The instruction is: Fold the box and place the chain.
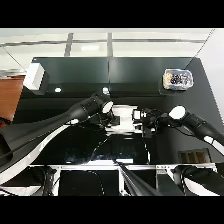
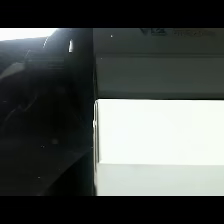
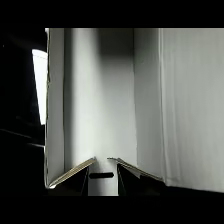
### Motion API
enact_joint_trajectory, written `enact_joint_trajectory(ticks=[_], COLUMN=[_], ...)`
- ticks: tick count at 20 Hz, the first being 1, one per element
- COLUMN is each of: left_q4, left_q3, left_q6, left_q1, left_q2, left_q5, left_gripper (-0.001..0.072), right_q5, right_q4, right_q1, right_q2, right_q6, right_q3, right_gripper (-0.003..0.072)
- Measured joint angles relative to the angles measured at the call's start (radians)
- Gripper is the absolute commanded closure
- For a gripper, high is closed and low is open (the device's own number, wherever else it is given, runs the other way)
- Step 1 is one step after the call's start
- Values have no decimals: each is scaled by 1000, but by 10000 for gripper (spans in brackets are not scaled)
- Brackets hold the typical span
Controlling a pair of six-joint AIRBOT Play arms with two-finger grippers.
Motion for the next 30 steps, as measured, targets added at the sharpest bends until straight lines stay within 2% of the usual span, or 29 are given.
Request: enact_joint_trajectory(ticks=[6,8,9,10,11,12,13,14,15,16,19,23,27,30], left_q4=[0,-1,-2,-3,-3,-3,-3,-3,-4,-4,-5,-7,-7,-6], left_q3=[0,0,0,0,0,0,0,0,0,0,0,0,0,0], left_q6=[-3,-3,-3,-3,-3,0,1,0,0,1,0,0,-2,-1], left_q1=[0,0,0,0,0,1,1,1,1,1,1,1,1,1], left_q2=[0,0,0,0,0,0,0,0,0,0,0,0,0,0], left_q5=[-4,-3,-2,-2,-2,-1,0,0,0,0,5,21,29,30], left_gripper=[682,682,682,682,682,682,682,681,681,681,681,681,681,681], right_q5=[-56,-56,-56,-56,-55,-50,-41,-40,-39,-34,-13,101,177,193], right_q4=[92,90,88,85,82,79,80,80,79,77,60,12,-49,-102], right_q1=[26,29,29,29,29,29,29,29,29,29,27,-57,-320,-534], right_q2=[-49,-53,-55,-56,-56,-56,-57,-57,-57,-57,-45,17,125,160], right_q6=[35,63,77,95,111,126,141,150,161,169,276,544,898,1127], right_q3=[0,0,0,0,0,0,0,0,0,0,0,8,24,18], right_gripper=[484,267,270,459,516,454,266,276,589,674,675,675,675,675])
